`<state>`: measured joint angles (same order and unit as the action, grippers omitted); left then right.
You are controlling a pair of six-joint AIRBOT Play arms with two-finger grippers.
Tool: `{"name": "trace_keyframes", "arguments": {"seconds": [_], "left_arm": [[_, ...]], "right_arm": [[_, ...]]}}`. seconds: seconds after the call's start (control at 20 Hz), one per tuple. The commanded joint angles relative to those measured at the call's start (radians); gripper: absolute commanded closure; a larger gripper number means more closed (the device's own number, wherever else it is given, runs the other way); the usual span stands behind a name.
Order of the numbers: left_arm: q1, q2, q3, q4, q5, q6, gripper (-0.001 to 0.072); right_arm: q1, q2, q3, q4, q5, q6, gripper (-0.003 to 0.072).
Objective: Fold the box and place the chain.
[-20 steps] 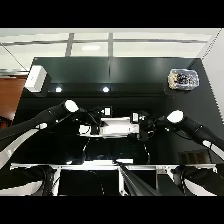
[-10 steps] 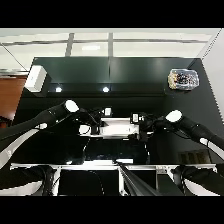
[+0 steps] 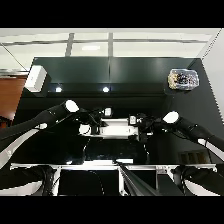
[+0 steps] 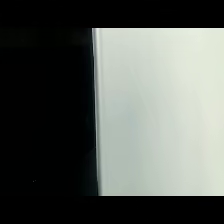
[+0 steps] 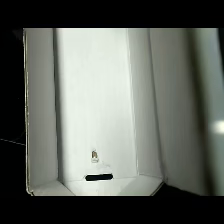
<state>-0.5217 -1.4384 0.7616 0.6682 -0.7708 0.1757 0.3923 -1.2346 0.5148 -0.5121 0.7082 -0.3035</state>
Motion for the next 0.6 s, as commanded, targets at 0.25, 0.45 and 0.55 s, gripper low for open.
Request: {"name": "trace_keyframes", "arguments": {"seconds": [0.25, 0.45, 0.55], "left_arm": [[0.0, 0.0, 0.0, 0.0, 0.003, 0.0, 0.0682], [0.0, 0.0, 0.0, 0.0, 0.003, 0.0, 0.0682], [0.0, 0.0, 0.0, 0.0, 0.003, 0.0, 0.0682]], "right_arm": [[0.003, 0.0, 0.0, -0.016, -0.013, 0.024, -0.0029], [0.003, -0.001, 0.0, -0.02, -0.013, 0.028, -0.0029], [0.003, -0.001, 0.0, -0.02, -0.013, 0.031, -0.0029]]}}
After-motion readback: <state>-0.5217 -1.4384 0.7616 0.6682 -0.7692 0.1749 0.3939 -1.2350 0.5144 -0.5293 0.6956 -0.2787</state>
